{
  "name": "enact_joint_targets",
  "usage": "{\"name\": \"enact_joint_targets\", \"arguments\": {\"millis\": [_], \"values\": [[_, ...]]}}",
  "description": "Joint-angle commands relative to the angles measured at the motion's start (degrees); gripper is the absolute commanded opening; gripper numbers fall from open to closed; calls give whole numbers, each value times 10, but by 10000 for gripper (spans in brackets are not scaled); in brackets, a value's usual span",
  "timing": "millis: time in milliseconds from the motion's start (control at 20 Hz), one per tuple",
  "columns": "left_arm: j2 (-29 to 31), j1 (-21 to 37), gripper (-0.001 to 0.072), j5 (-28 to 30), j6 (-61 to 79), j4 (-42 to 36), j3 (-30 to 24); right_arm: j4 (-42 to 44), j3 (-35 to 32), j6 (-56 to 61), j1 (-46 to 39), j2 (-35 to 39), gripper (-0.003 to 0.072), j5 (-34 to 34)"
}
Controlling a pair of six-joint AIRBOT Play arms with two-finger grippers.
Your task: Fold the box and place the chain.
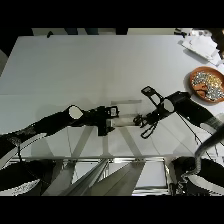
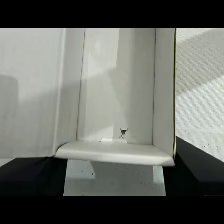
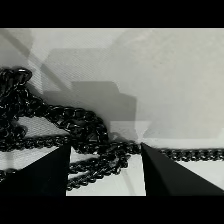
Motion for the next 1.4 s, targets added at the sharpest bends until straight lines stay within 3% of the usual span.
{"name": "enact_joint_targets", "arguments": {"millis": [0, 150, 300, 550, 1050, 1350], "values": [[0, 0, 354, 0, 0, 0, 0, 11, -5, -1, 1, -8, 350, 11], [0, 0, 354, 0, 0, 0, 0, 26, -6, -1, 1, -7, 151, 25], [0, 0, 354, 0, 0, 0, 0, 28, -6, 0, 1, -6, 21, 43], [0, 0, 354, 0, 0, 0, 0, 28, -5, 1, 1, 50, 11, 45], [0, 0, 354, 0, 0, 0, 0, 28, 20, 22, 1, 293, 9, 48], [0, 0, 354, 0, 0, 0, 0, 29, 82, 52, 91, 321, 10, 39]]}}
